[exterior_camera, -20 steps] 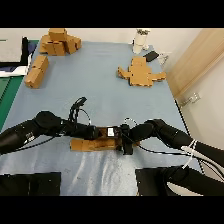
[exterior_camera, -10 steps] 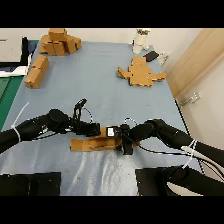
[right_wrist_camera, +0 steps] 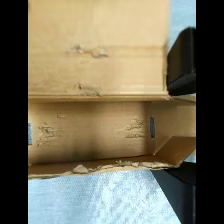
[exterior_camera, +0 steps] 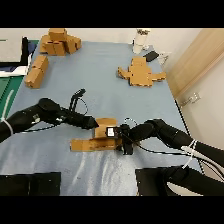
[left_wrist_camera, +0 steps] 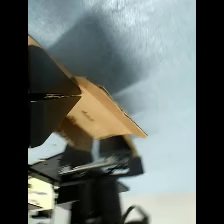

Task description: Fold the box.

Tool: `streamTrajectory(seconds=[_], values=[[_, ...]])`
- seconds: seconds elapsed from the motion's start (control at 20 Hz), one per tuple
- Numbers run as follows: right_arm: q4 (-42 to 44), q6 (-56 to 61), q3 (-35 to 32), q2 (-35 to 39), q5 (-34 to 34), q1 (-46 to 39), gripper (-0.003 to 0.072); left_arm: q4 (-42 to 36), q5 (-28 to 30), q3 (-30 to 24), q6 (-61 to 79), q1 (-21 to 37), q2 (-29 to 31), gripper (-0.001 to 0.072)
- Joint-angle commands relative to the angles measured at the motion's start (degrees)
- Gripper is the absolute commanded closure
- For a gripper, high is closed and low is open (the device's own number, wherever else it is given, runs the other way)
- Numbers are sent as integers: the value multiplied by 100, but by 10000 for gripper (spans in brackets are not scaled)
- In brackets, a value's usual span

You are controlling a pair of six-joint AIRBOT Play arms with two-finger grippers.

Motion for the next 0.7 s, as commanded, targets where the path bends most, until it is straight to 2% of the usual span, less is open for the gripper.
streamTrajectory(seconds=[0.0,0.2,0.3,0.35,0.4,0.45,0.55,0.65], values=[[-2,2,0,-2,0,-2,197,68,-1331,22,1320,398,573,700],[-2,2,0,-2,0,-2,197,1539,-1545,0,1709,127,1421,699],[-2,2,0,-2,0,-2,197,1471,-1543,-367,2935,323,1790,696],[0,2,0,-2,-4,-2,197,1414,-1266,-691,3635,393,1941,607],[-7,2,0,-2,0,-7,197,1191,-710,-1113,4319,422,2072,199],[-22,2,0,-2,0,-9,197,855,-116,-1513,4946,417,2162,13],[-20,2,0,-2,-2,-9,197,131,765,-2232,6245,249,2238,13],[-20,2,0,-2,-2,-9,197,-149,1377,-2616,7158,-9,2210,12]])
